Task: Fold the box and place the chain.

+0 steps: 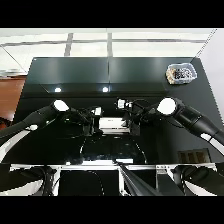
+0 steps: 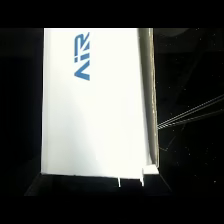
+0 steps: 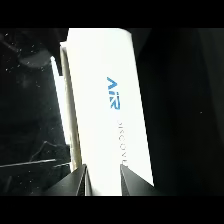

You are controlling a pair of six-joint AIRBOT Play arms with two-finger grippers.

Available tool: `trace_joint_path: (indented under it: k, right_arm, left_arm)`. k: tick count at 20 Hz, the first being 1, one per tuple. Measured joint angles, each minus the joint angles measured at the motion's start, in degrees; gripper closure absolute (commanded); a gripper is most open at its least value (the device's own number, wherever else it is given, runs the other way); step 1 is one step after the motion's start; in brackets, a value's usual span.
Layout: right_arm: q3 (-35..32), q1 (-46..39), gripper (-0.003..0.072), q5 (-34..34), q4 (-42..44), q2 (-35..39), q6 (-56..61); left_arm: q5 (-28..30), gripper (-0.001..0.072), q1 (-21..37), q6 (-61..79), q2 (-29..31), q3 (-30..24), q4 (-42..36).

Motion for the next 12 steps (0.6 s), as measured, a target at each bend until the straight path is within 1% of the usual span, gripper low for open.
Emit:
trace_joint_path:
  k: [11, 12]
  right_arm:
    - [-0.6, 0.0, 0.0442, 1.2, -0.2, -0.1, 0.0]
    - [-0.8, 0.0, 0.0385, 1.2, -0.2, -0.1, 0.0]
  left_arm:
    - [0.0, 0.0327, 0.0, 0.0, 0.0, 0.0, 0.0]
    - [0.0, 0.0327, 0.0, 0.1, 0.0, 0.0, 0.0]
